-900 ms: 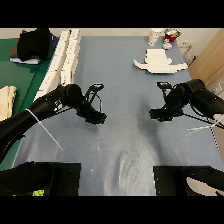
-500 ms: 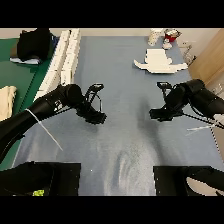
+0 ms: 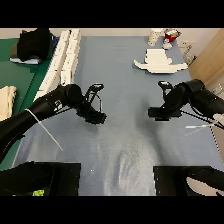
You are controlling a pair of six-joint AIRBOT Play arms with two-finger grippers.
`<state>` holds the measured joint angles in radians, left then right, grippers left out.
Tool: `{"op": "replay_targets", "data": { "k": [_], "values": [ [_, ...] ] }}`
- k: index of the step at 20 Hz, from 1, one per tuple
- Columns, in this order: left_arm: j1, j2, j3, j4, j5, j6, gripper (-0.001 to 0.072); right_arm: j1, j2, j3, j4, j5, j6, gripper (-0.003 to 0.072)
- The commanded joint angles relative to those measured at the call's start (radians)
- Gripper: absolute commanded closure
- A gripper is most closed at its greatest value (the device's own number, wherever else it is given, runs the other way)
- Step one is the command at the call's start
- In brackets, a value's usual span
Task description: Fold the box.
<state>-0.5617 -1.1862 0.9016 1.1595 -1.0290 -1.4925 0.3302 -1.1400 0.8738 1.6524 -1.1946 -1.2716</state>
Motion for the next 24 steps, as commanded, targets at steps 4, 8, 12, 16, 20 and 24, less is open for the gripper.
{"op": "replay_targets", "data": {
  "k": [4, 8, 12, 16, 20, 24],
  "values": [
    [0.0, 0.0, 0.0, 0.0, 0.0, 0.0, 0.0697, -0.072, -0.047, 0.075, 0.011, 0.164, 0.03, 0.0449],
    [0.0, 0.0, 0.0, 0.0, 0.0, 0.0, 0.0697, -0.411, -0.32, 0.458, 0.047, 0.151, -0.112, 0.0309],
    [0.001, 0.0, 0.0, 0.0, 0.0, 0.0, 0.0697, -0.654, -0.644, 0.881, 0.248, 0.117, -0.184, 0.0237],
    [0.0, 0.0, 0.0, 0.0, 0.0, 0.0, 0.0697, -0.71, -0.868, 1.107, 0.488, 0.125, -0.243, 0.0239],
    [0.0, 0.0, 0.0, 0.0, 0.0, 0.0, 0.0697, -0.696, -1.004, 1.206, 0.602, 0.154, -0.248, 0.0248],
    [0.0, 0.0, 0.0, 0.0, 0.0, 0.0, 0.0697, -0.678, -1.041, 1.205, 0.641, 0.214, -0.296, 0.0285]
  ]
}}
